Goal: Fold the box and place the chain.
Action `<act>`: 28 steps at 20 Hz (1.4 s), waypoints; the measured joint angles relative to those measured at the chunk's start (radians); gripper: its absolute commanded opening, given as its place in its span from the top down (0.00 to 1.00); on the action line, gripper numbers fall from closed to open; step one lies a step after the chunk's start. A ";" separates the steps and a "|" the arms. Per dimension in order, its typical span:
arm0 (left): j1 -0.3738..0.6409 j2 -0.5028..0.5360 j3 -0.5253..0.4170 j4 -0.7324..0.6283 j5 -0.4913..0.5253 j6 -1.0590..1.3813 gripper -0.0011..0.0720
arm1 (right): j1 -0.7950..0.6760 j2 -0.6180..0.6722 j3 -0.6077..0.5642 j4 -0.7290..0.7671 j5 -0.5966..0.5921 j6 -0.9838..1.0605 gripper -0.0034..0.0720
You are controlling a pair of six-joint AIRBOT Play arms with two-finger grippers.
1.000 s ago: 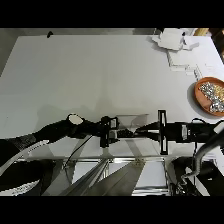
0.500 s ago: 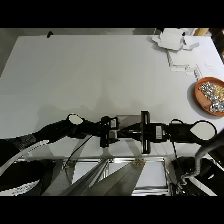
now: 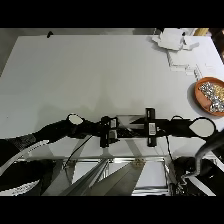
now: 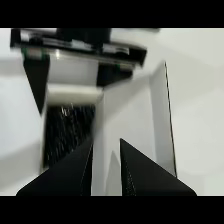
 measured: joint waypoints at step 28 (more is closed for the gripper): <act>0.000 0.000 0.000 0.001 0.000 0.000 0.70 | -0.233 -0.166 -0.011 -0.205 0.210 -0.098 0.94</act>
